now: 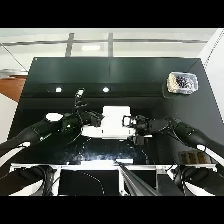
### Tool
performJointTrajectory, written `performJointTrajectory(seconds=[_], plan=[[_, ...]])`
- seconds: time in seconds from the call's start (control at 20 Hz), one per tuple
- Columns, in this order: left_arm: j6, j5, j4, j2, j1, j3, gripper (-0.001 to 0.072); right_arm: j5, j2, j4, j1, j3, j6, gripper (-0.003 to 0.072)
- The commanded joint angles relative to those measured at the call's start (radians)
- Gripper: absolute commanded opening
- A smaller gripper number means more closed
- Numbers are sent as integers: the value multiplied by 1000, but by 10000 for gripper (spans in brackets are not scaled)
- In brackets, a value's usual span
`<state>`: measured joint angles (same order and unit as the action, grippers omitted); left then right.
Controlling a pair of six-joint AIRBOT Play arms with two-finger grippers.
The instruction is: Fold the box and place the chain.
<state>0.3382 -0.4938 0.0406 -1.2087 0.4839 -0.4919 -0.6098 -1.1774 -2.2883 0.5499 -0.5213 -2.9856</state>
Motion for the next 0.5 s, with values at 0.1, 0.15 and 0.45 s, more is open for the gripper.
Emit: performJointTrajectory(seconds=[0.1, 0.15, 0.45], plan=[[14, -98, 139, 74, -67, -15, 28, 0, 0, 0, 1, 0, 1, 408], [18, -142, 200, 109, -102, -15, 28, 0, 0, 0, 1, 0, 1, 408], [102, -467, 646, 228, -281, -15, 711, -1, 0, 0, 1, 0, 1, 409]])
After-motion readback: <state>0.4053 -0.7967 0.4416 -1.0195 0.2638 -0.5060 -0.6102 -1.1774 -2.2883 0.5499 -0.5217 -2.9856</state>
